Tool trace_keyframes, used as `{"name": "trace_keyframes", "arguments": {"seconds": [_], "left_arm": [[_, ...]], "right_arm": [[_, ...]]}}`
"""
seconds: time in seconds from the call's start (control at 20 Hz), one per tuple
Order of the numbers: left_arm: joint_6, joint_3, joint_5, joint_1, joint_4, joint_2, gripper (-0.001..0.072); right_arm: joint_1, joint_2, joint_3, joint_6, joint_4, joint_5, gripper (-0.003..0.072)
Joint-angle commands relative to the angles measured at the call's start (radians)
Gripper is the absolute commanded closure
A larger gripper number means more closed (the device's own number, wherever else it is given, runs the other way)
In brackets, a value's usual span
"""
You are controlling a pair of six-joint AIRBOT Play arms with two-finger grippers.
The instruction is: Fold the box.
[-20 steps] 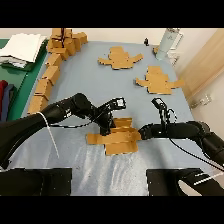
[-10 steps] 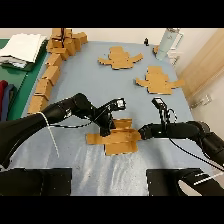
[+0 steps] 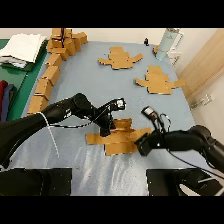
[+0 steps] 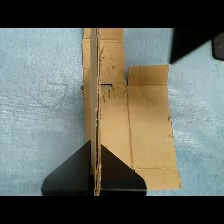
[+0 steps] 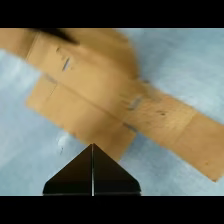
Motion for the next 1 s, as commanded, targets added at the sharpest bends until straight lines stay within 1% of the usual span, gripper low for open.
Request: {"name": "trace_keyframes", "arguments": {"seconds": [0.0, 0.05, 0.1, 0.15, 0.2, 0.35, 0.5, 0.65, 0.75, 0.95], "left_arm": [[0.0, 0.0, -0.003, 0.0, 0.0, 0.0, 0.0695], [0.0, 0.001, -0.003, 0.0, 0.0, 0.0, 0.0694], [0.0, 0.001, -0.002, 0.0, 0.0, 0.0, 0.0695], [0.0, 0.001, -0.002, 0.0, 0.0, 0.0, 0.0695], [0.0, 0.001, -0.002, 0.0, 0.0, 0.0, 0.0694], [0.0, 0.001, -0.002, 0.0, 0.0, 0.0, 0.0695], [0.0, 0.001, -0.002, 0.001, 0.0, 0.0, 0.0695], [0.0, 0.001, 0.0, 0.0, 0.0, 0.0, 0.0695], [0.0, 0.001, -0.001, 0.0, 0.0, 0.0, 0.0694], [0.0, 0.001, -0.001, 0.0, 0.0, 0.0, 0.0695]], "right_arm": [[0.275, 0.071, -0.029, 0.026, -0.27, -0.046, 0.0682], [0.347, 0.072, -0.049, 0.025, -0.328, -0.038, 0.0654], [0.406, 0.064, -0.075, 0.025, -0.383, -0.011, 0.0385], [0.444, 0.052, -0.098, 0.025, -0.423, 0.026, 0.0165], [0.467, 0.032, -0.116, 0.024, -0.468, 0.07, 0.0137], [0.472, -0.049, -0.125, 0.023, -0.571, 0.161, 0.0137], [0.472, -0.116, -0.125, 0.023, -0.616, 0.23, 0.0137], [0.472, -0.176, -0.125, 0.023, -0.7, 0.311, 0.0141], [0.472, -0.195, -0.124, 0.024, -0.736, 0.354, 0.015], [0.468, -0.196, -0.123, 0.027, -0.782, 0.384, 0.015]]}}
